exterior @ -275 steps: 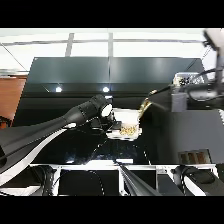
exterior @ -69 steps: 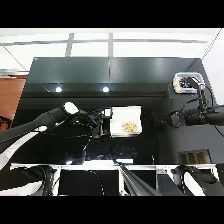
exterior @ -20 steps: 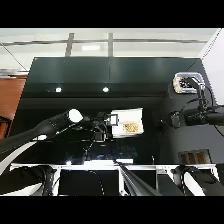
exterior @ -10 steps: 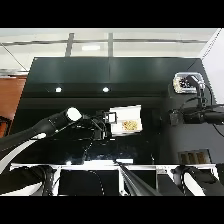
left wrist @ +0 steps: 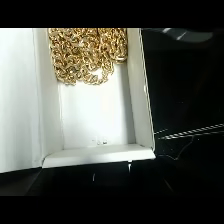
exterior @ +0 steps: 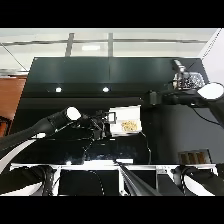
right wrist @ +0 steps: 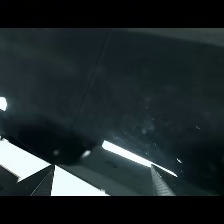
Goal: Fold the box and place the chain.
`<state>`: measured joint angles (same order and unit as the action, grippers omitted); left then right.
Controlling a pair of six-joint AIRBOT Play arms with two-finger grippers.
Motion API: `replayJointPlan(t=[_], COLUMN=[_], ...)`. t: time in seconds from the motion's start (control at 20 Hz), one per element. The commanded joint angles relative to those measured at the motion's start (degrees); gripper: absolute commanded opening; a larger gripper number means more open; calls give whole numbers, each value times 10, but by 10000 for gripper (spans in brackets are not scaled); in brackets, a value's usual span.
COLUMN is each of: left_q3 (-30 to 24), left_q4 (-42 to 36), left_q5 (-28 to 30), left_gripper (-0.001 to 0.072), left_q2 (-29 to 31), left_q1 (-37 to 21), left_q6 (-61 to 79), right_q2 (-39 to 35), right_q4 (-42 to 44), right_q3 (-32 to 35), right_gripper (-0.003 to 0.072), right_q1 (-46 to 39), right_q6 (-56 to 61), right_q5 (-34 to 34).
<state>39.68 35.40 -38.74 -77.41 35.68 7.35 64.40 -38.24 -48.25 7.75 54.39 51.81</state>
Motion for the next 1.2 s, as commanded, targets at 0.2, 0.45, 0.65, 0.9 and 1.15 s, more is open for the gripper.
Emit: replayJointPlan(t=[0.2,0.45,0.65,0.9,1.15], left_q3=[0,0,0,0,0], left_q4=[0,0,0,0,0], left_q5=[-7,-7,-8,-8,-8], left_gripper=[224,224,224,224,224], left_q2=[0,0,0,0,0], left_q1=[0,0,0,0,0], left_q6=[0,0,0,0,0], right_q2=[45,12,12,12,12], right_q4=[-67,-88,-101,-104,-102], right_q3=[-17,-17,2,22,22], right_gripper=[671,671,671,671,632], right_q1=[43,48,74,97,98], right_q6=[-325,-367,-366,-367,-367], right_q5=[138,199,189,139,138])
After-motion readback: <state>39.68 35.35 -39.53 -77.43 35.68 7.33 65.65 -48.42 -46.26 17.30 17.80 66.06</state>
